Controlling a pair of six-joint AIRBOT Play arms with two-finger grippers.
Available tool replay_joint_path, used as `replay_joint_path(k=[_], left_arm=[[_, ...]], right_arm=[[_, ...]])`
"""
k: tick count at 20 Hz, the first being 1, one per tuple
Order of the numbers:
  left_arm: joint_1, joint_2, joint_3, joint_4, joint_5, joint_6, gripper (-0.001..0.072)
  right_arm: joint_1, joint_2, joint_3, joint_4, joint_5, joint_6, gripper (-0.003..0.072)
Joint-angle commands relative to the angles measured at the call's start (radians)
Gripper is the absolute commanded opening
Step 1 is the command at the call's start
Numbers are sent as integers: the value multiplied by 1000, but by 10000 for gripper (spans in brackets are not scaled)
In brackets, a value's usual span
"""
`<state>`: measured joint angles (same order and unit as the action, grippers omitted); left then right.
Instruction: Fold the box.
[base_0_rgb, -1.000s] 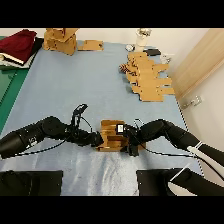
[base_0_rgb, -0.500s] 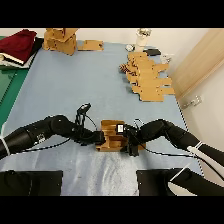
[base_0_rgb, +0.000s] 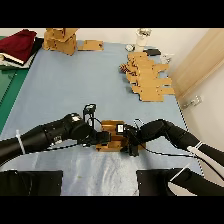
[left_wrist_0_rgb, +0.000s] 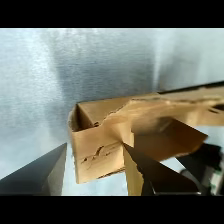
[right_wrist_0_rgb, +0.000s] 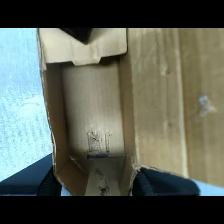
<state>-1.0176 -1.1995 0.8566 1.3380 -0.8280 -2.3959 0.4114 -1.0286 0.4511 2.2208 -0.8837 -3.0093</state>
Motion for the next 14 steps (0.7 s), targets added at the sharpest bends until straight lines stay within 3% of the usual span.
replay_joint_path(k=[1,10,14], left_arm=[[-54,-55,58,117,-83,-145,527],[-82,-236,235,179,-181,-169,520],[-105,-278,257,182,-220,-159,519]], right_arm=[[1,0,1,0,0,0,515],[1,0,1,0,0,0,515],[1,0,1,0,0,0,515]])
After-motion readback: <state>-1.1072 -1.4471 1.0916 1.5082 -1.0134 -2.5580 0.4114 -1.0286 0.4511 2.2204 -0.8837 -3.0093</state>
